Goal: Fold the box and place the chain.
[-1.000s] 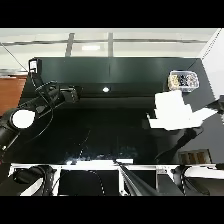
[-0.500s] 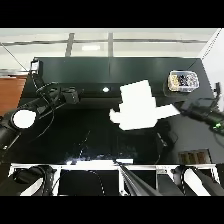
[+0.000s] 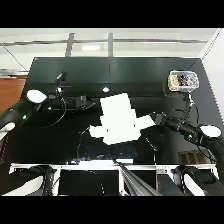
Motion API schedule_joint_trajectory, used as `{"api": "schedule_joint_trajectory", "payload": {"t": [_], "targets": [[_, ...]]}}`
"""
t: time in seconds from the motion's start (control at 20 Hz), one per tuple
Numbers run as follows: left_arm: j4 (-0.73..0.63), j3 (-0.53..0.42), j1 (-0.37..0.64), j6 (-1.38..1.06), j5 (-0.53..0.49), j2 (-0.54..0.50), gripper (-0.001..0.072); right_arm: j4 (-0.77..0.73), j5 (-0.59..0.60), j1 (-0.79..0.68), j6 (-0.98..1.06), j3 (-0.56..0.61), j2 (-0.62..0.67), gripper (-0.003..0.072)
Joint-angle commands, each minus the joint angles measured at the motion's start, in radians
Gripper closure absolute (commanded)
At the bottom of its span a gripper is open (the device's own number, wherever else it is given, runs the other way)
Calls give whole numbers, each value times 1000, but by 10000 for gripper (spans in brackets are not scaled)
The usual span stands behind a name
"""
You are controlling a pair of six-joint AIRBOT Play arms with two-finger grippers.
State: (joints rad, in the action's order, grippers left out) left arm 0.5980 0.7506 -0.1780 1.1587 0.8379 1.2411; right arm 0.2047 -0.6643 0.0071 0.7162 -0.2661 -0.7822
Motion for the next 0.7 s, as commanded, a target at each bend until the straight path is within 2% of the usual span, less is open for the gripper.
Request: {"api": "schedule_joint_trajectory", "payload": {"t": [0.0,0.1,0.15,0.3,0.4,0.45,0.65], "targets": [[-264,61,93,-252,395,185,4,-6,29,37,2,6,5,668],[-244,65,77,-278,460,264,3,-6,22,37,2,6,5,668],[-250,65,55,-310,460,292,4,-6,14,37,2,6,5,667],[-305,89,-12,-389,389,355,3,-6,-10,37,2,6,5,668],[-285,126,-43,-360,324,379,4,-6,-10,37,2,6,5,668],[-285,143,-54,-363,323,391,4,-6,-11,37,2,6,5,668],[-255,213,-79,-378,476,463,4,-5,-7,37,2,6,5,668]]}}
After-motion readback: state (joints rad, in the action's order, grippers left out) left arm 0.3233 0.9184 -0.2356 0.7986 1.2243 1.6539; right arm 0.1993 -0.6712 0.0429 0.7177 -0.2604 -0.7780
